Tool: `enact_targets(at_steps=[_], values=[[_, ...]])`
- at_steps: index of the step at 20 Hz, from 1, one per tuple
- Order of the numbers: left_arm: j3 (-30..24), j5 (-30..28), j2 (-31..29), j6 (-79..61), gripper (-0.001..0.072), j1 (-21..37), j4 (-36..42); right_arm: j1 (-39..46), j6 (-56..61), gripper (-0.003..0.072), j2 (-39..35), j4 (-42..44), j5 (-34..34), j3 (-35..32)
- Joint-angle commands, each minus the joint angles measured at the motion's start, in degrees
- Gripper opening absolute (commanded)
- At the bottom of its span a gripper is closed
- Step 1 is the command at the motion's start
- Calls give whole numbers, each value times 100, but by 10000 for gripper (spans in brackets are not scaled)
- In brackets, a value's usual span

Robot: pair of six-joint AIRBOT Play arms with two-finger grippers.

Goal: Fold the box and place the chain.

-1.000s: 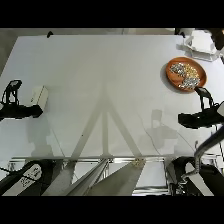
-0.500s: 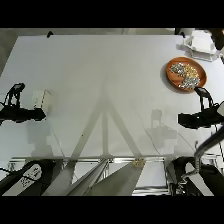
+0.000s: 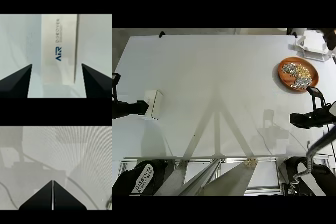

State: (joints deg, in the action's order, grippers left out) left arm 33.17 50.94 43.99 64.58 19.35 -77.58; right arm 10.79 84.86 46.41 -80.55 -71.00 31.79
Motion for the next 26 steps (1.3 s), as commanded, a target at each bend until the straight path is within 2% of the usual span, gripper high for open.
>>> enact_targets(at_steps=[1,2,3,4,6,7,8,13,22,23,24,25,26], values=[[7,223,-745,-4,682,-640,122,4,15,14,2,-2,13,0],[7,479,-850,-4,581,-990,149,4,15,14,2,-2,11,0],[4,796,-894,-4,423,-1303,243,4,15,14,2,-2,11,0],[4,1145,-890,-4,314,-1624,444,4,15,14,2,-2,9,0],[-2,1499,-835,50,275,-2184,970,4,15,14,2,-2,11,0],[-2,1482,-802,168,118,-2446,1200,4,15,14,0,-2,11,0],[-4,1408,-767,192,2,-2673,1368,4,15,14,0,-2,11,0],[-13,925,-396,933,5,-3484,1325,4,15,14,0,-2,11,0],[-15,1078,706,1434,21,-3659,1329,4,15,14,0,-2,11,0],[-15,1075,750,1434,93,-3659,1327,4,15,14,0,-2,11,0],[-15,1075,774,1434,210,-3659,1327,4,15,14,0,-2,11,0],[-15,1071,772,1432,262,-3659,1327,4,15,14,0,-2,11,0],[-15,1062,772,1432,278,-3659,1327,4,15,14,0,-2,11,0]])
